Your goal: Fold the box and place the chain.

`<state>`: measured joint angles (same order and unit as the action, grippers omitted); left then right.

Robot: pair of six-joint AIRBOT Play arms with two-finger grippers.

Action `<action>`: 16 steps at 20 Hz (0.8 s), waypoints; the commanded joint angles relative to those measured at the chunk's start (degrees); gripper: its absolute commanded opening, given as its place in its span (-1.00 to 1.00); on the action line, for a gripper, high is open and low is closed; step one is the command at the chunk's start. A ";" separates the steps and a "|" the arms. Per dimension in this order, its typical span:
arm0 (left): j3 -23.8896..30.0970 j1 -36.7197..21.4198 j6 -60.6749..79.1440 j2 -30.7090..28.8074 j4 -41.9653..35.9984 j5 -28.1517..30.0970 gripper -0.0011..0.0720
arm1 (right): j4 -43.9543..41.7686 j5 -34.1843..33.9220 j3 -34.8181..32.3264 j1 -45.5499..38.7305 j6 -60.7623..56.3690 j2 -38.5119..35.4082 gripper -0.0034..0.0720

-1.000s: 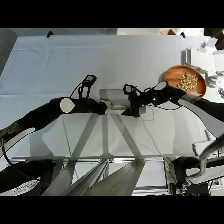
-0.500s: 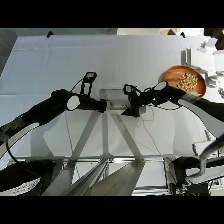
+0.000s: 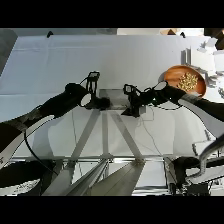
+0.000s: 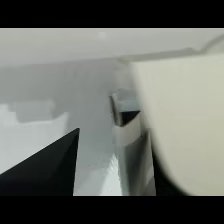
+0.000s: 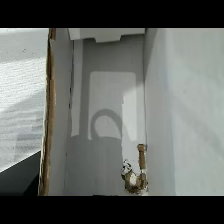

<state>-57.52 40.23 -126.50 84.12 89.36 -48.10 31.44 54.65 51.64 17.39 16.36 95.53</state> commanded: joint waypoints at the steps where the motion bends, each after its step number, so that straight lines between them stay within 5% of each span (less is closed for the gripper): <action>1: -0.68 1.16 -10.32 1.18 1.97 0.87 0.27 | 0.00 0.02 -0.02 -0.02 0.00 -0.04 0.48; 3: -0.70 1.81 -11.89 1.18 1.97 3.26 -0.05 | -0.02 0.02 -0.02 -0.02 0.00 -0.04 0.48; 11: -0.85 4.15 -15.15 4.42 3.28 1.60 -0.11 | -0.02 0.02 -0.02 -0.02 0.00 -0.07 0.48; 14: -0.85 4.28 -12.81 4.68 3.26 1.57 -0.45 | 0.00 0.02 -0.02 -0.02 0.00 -0.04 0.48; 16: -0.85 4.28 -12.74 4.68 3.23 1.66 -0.95 | 0.00 0.02 -0.02 -0.02 0.00 -0.04 0.48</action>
<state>-58.39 44.27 -139.57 88.38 93.12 -47.37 31.46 54.65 51.64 17.39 16.45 95.53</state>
